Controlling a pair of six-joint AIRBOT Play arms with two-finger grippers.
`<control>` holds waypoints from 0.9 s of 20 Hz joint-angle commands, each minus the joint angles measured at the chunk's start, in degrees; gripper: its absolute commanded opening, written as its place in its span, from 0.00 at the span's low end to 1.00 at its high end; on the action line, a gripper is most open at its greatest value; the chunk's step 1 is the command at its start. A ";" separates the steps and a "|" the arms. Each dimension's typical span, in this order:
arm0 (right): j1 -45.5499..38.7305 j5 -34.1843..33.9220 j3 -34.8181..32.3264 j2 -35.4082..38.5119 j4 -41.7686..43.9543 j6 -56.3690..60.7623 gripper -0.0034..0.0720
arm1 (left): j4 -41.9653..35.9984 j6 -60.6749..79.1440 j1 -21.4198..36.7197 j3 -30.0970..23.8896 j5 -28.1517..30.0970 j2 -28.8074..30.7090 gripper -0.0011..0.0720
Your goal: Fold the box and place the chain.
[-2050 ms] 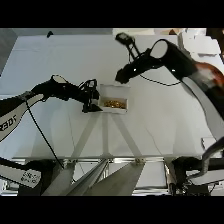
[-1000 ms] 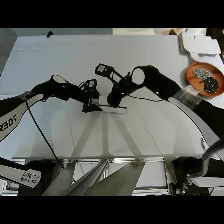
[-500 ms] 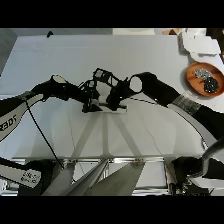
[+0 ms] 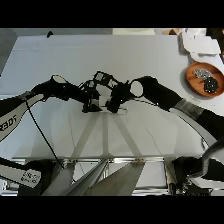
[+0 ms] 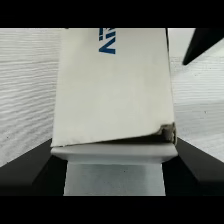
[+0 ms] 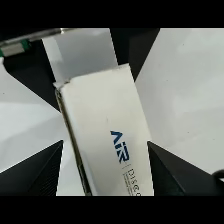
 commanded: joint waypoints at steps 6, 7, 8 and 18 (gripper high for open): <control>-2.91 0.33 -0.07 6.99 4.28 10.60 0.06 | 0.04 -0.04 0.02 0.00 0.22 0.00 0.49; -4.85 -0.28 -0.07 6.34 8.70 13.05 0.06 | 0.04 -0.04 0.02 0.00 0.20 0.00 0.49; -6.93 -0.20 -0.07 5.33 14.40 14.71 0.06 | 0.07 -0.04 0.02 0.00 0.22 0.00 0.49; -6.78 -0.66 -5.62 -4.55 36.41 15.02 0.06 | 0.04 -0.04 0.02 0.00 0.20 0.00 0.49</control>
